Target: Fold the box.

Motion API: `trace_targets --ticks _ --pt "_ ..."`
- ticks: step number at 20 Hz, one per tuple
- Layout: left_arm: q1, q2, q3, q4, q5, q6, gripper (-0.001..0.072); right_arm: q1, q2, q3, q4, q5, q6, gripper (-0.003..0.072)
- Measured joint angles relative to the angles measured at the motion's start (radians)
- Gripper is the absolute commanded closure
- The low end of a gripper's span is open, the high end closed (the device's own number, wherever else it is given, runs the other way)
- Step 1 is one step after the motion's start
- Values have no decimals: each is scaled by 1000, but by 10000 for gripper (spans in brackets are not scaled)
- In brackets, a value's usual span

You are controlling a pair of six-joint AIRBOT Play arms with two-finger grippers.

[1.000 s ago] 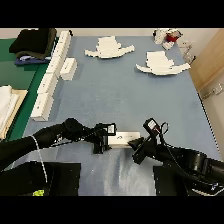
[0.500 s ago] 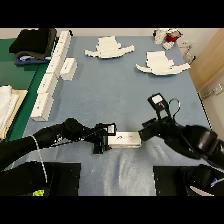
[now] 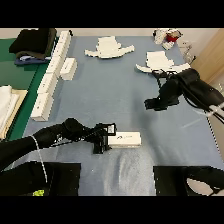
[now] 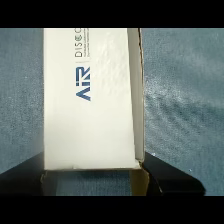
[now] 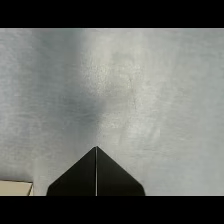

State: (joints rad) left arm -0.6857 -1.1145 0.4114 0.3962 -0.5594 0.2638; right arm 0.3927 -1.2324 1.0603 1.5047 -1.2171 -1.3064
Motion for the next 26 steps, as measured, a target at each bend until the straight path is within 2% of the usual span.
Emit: trace_targets --ticks 4,7,9,11,16,18,20,26 --pt "5 6 1 0 11 -28 113 -36 -69 72 26 -37 -12 684" --pt "64 57 5 21 43 -163 113 -45 -85 89 31 -48 -16 684" --pt "160 104 6 70 87 -315 113 -48 -90 94 36 -51 -19 684" --pt "306 141 7 152 127 -486 113 -50 -92 97 36 -55 -19 684" --pt "652 156 11 273 192 -705 113 -50 -94 98 37 -56 -19 684" --pt "743 127 27 290 215 -738 113 -50 -94 98 36 -56 -19 684" --pt "790 72 60 301 232 -756 113 -50 -94 98 36 -56 -19 684" --pt "833 -150 245 310 269 -811 113 -50 -94 98 37 -56 -19 684"
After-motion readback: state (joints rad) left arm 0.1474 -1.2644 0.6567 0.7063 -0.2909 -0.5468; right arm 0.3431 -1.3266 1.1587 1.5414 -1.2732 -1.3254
